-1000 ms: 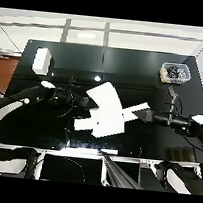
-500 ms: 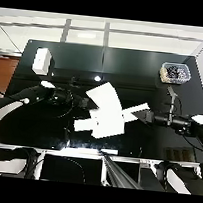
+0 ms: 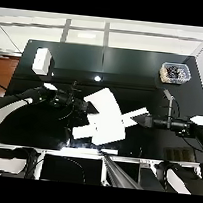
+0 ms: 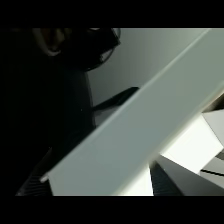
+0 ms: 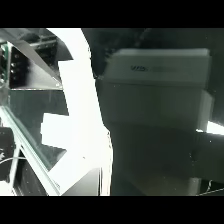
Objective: Fold the box and place the chain.
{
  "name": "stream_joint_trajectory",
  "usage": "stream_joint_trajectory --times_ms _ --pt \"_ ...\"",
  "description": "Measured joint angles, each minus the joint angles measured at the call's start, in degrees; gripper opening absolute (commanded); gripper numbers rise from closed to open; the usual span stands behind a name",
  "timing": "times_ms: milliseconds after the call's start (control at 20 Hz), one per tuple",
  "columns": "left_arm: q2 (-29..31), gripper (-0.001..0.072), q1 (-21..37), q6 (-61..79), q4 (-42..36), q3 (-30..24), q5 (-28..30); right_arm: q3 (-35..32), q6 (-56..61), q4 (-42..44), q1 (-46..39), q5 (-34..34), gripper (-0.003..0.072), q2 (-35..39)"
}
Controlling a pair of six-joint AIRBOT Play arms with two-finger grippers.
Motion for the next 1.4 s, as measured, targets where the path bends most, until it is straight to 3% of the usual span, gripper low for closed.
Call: stream_joint_trajectory --times_ms 500,700,800,950,1100,1150,1200,1250,1400 --pt "-0.6 0.0687 -3.6 5.6 -1.8 0.0 -6.9 -0.2 -0.6 -0.1 0.1 -1.1 0.0047 0.0" --pt "-0.6 0.0642 -4.0 6.7 -0.8 0.0 -7.7 -0.2 -0.5 -0.5 0.1 -2.0 0.0047 0.0" --pt "-0.6 0.0508 -4.2 8.0 -0.5 0.0 -8.7 -0.2 -0.6 -0.5 0.1 -2.3 0.0047 0.0" --pt "-0.6 0.0187 -4.2 9.4 -0.1 0.0 -9.5 -0.2 -0.6 -0.5 0.1 -2.6 0.0047 0.0" --pt "-0.6 0.0084 -4.2 10.0 0.2 0.0 -10.1 -0.2 -0.6 -0.6 0.1 -2.7 0.0052 0.0" --pt "-0.6 0.0034 -4.2 10.2 0.2 0.0 -10.1 -0.2 -0.6 -0.5 0.1 -2.8 0.0141 0.0" --pt "-0.6 0.0033 -4.2 10.5 0.2 0.0 -10.5 -0.2 -0.5 -0.5 0.1 -2.8 0.0391 0.0" --pt "-0.6 0.0033 -4.1 10.6 0.3 0.0 -10.3 -0.2 -0.5 -0.5 0.0 -2.8 0.0711 0.0" --pt "-0.6 0.0030 -3.6 11.1 1.4 1.3 -10.9 0.6 0.7 -1.6 -1.2 -2.0 0.0708 0.0"
